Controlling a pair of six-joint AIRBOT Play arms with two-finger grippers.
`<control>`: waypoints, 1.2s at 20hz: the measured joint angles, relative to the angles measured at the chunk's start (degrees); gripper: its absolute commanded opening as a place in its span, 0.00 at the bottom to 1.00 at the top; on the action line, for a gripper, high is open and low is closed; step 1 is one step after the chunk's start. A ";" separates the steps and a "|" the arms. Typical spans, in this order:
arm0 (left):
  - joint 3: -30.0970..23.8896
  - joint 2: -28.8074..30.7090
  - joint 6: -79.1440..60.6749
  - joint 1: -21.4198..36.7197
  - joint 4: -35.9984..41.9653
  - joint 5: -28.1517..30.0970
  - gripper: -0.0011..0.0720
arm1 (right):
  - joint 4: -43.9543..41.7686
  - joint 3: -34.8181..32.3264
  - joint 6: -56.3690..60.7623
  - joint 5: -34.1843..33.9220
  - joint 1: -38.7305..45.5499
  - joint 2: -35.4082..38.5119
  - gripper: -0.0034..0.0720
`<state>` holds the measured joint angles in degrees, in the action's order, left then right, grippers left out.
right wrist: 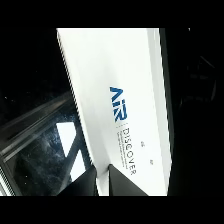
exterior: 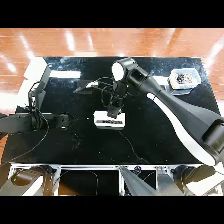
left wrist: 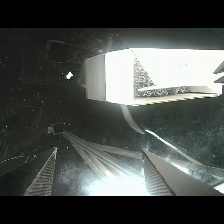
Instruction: Fold the box and place the chain.
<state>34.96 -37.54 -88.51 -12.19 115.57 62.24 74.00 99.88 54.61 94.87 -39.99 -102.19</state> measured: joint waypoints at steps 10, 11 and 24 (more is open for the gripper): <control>0.00 0.00 0.00 0.00 0.00 0.00 0.88 | 1.88 0.00 1.14 -0.57 0.00 -0.07 0.33; 0.00 0.00 0.00 0.00 0.00 0.00 0.88 | 2.12 0.00 1.18 -0.72 0.00 -0.07 0.31; 0.00 0.00 0.00 0.00 0.02 0.04 0.88 | 1.09 0.00 2.01 -0.15 -0.31 -0.07 0.43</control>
